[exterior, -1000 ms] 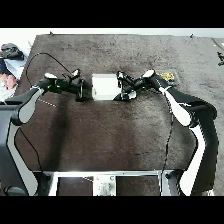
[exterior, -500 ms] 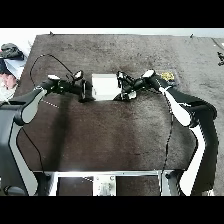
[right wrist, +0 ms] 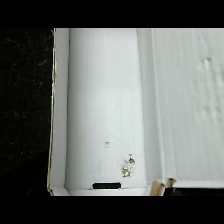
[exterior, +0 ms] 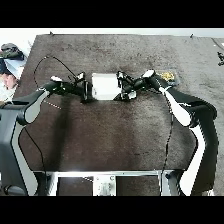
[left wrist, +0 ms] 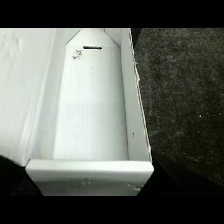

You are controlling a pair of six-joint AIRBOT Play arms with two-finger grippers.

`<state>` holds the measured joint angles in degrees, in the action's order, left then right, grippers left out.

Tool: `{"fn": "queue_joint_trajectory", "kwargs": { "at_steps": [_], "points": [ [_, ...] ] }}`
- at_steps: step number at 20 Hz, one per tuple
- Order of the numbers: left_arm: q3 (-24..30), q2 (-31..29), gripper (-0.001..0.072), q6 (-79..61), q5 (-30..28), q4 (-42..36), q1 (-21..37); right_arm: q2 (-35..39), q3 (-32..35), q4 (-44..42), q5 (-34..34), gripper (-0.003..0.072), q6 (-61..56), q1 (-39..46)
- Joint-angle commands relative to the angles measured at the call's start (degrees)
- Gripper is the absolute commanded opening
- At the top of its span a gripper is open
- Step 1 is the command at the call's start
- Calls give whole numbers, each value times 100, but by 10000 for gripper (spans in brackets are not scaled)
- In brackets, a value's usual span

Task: Fold the box and place the chain.

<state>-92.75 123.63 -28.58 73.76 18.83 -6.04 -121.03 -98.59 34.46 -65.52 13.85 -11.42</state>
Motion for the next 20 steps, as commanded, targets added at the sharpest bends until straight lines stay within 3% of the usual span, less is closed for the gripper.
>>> {"fn": "queue_joint_trajectory", "kwargs": {
  "at_steps": [1, 20],
  "points": [
    [-4, 26, 720, -46, -76, -9, -35, -2, -4, 2, -4, 472, 2, -2],
    [-170, 24, 714, 7, -127, 306, -35, -2, -4, 2, -4, 472, 0, -2]
  ]
}}
